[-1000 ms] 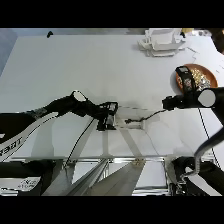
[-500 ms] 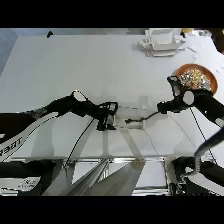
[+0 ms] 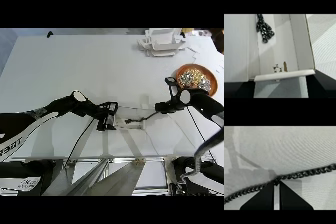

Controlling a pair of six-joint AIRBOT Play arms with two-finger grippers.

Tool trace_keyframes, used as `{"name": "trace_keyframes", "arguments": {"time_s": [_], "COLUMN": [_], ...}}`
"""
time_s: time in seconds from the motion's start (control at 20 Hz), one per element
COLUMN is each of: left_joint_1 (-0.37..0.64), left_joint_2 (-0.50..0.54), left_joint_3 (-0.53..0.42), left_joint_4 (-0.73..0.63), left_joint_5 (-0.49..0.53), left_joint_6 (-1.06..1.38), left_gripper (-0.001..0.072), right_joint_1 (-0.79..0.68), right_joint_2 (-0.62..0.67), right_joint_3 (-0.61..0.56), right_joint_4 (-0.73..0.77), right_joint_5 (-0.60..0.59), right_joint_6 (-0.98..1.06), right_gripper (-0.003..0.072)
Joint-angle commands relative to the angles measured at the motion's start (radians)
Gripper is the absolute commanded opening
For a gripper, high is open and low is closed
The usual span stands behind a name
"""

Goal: Fold the box and place the chain.

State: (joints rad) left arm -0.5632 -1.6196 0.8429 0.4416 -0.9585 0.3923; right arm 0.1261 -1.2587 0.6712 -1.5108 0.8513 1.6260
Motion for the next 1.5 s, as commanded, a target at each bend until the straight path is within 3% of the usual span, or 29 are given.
{"name": "trace_keyframes", "arguments": {"time_s": [0.0,0.2,0.45,0.85,1.1,1.45], "left_joint_1": [0.001,0.001,0.001,0.001,0.001,0.001], "left_joint_2": [0.0,0.0,0.0,0.0,0.0,0.0], "left_joint_3": [0.0,0.0,0.0,0.001,0.0,0.0], "left_joint_4": [0.0,0.0,0.0,0.0,0.0,0.0], "left_joint_5": [0.0,0.0,0.0,-0.003,-0.003,-0.003], "left_joint_6": [0.0,0.0,0.0,0.0,0.0,0.0], "left_gripper": [0.0083,0.0083,0.0083,0.0083,0.0083,0.0083], "right_joint_1": [0.0,0.0,0.0,0.0,0.032,0.272], "right_joint_2": [-0.006,0.067,0.288,0.613,0.645,0.644], "right_joint_3": [-0.002,-0.002,-0.002,-0.002,-0.002,-0.002], "right_joint_4": [-0.016,-0.015,0.026,0.474,0.739,0.739], "right_joint_5": [-0.006,0.012,0.132,0.313,0.316,0.122], "right_joint_6": [-0.003,-0.011,-0.04,-0.263,-0.385,-0.427], "right_gripper": [0.0017,0.0017,0.0017,0.0017,0.0017,0.0017]}}
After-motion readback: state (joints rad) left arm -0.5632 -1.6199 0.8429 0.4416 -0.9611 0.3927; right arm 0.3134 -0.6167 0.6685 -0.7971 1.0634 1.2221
